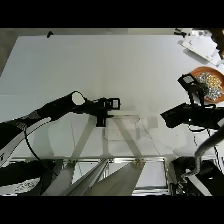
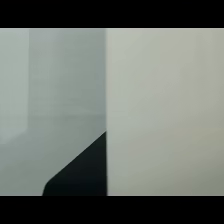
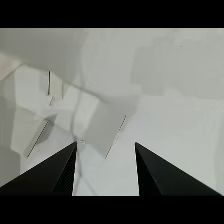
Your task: Fold the box and place the chain.
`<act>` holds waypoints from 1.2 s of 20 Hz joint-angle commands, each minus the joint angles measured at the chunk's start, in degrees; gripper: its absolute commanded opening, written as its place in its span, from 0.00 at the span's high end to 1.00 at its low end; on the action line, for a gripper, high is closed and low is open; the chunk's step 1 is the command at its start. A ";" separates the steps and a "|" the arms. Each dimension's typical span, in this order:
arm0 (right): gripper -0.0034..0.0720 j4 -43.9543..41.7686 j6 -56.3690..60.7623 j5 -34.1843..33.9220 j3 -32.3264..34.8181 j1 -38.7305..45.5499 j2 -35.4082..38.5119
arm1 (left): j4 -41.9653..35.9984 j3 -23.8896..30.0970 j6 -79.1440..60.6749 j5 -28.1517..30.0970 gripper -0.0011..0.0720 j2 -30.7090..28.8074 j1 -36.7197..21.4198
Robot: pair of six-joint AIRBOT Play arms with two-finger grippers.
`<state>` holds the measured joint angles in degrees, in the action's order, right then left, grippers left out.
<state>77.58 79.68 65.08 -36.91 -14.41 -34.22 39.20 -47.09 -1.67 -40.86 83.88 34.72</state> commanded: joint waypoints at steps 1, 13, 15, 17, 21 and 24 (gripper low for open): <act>0.42 0.02 0.00 0.00 0.02 0.02 0.02 | -0.94 -0.07 2.16 1.44 0.98 -0.44 0.02; 0.42 0.04 0.00 -0.02 0.00 0.02 0.02 | -1.11 -0.07 4.52 -0.13 0.98 1.60 0.02; 0.42 0.04 0.00 -0.02 0.02 0.02 0.02 | -0.92 -0.07 4.46 -0.63 0.98 2.14 0.02; 0.42 0.09 0.00 -0.04 0.00 0.02 0.02 | -0.92 -0.07 3.78 -0.98 0.98 2.12 0.02; 0.42 0.24 0.00 -0.09 0.00 0.02 0.02 | -0.98 -0.07 0.15 -2.91 0.98 2.12 0.02; 0.42 0.24 0.00 -0.24 0.00 0.02 0.02 | -0.96 -0.07 -0.04 -5.29 0.97 2.12 0.02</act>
<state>77.80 79.68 64.97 -36.91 -14.41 -34.24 37.85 -47.20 -0.78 -43.46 85.95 34.70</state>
